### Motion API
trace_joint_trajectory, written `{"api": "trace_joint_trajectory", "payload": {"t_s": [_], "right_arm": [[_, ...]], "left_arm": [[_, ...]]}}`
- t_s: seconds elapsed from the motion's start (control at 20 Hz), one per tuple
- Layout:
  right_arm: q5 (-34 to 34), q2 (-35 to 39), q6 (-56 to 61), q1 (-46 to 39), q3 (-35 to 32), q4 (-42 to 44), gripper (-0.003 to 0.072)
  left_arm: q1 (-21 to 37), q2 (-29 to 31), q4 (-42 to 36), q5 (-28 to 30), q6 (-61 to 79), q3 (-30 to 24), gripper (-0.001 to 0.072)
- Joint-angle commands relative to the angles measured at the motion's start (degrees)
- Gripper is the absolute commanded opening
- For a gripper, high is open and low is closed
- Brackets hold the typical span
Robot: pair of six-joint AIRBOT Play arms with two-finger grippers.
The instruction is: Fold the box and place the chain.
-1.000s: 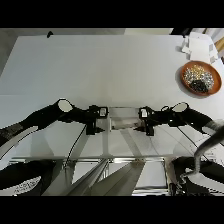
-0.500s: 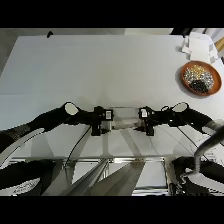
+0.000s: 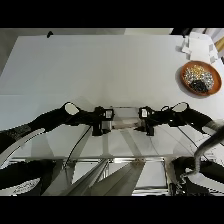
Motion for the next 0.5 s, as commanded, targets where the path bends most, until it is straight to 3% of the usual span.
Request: {"api": "trace_joint_trajectory", "payload": {"t_s": [0.0, 0.45], "right_arm": [[0.0, 0.0, 0.0, 0.0, 0.0, 0.0, 0.0338], [0.0, 0.0, 0.0, 0.0, 0.0, 0.0, 0.0338]], "left_arm": [[0.0, 0.0, -1.9, 1.9, -0.1, 0.0, 0.0697], [0.1, 0.1, 2.3, 0.0, -0.4, 0.0, 0.0703]]}}
